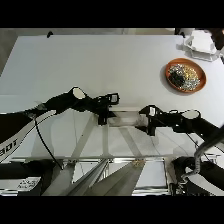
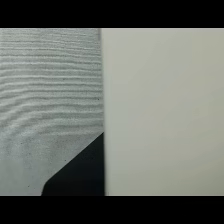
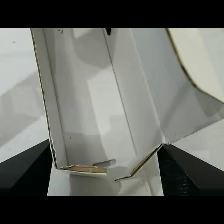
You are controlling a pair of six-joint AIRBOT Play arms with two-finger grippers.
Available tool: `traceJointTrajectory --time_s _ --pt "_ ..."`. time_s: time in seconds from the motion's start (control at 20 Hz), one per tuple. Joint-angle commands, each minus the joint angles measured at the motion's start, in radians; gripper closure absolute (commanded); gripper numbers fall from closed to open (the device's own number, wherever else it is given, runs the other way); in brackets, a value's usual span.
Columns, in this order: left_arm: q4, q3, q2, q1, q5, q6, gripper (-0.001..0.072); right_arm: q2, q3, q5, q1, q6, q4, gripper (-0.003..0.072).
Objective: Fold the box and place the chain.
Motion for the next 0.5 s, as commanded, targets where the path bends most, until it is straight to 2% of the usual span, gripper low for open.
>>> traceJointTrajectory --time_s 0.0,0.25,0.45 --pt "0.0 0.001 0.001 0.0 0.0 0.0 0.0698 -0.03 0.003 0.0 0.034 -0.055 0.051 0.0016" --pt "0.0 0.001 0.001 0.0 0.0 0.0 0.0698 -0.08 0.011 0.028 0.045 -0.042 0.054 0.0017" --pt "0.0 0.001 0.001 0.0 0.0 0.0 0.0698 -0.09 0.011 0.027 0.045 -0.042 0.045 0.0054"
